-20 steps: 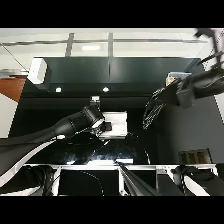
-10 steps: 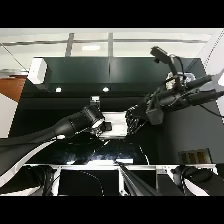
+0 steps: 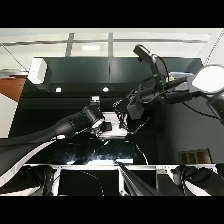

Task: Fold the box and place the chain.

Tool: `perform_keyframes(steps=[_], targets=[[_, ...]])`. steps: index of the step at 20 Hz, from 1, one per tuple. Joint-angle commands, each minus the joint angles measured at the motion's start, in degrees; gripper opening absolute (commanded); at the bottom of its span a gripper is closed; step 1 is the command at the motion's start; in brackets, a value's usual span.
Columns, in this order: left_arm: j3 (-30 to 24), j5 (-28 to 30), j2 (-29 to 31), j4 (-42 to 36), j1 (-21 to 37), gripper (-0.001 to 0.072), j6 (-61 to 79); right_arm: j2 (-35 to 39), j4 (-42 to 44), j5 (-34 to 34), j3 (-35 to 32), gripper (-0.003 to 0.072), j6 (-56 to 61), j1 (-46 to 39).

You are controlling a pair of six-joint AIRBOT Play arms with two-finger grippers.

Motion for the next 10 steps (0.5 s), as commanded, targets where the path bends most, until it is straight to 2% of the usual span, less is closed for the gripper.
perform_keyframes(steps=[1,4,10], targets=[[-0.02,0.02,-0.02,0.0,-0.02,0.0032,0.0,-2.71,-3.1,-2.01,-0.13,0.0042,0.33,0.42],[-0.02,0.02,-0.02,0.0,-0.02,0.0031,0.02,-4.02,-7.48,-3.26,-2.49,0.0042,2.08,0.42],[-0.02,0.02,-0.02,0.0,-0.02,0.0031,0.02,-4.13,-7.08,-3.41,-8.68,0.0043,2.21,0.44]])
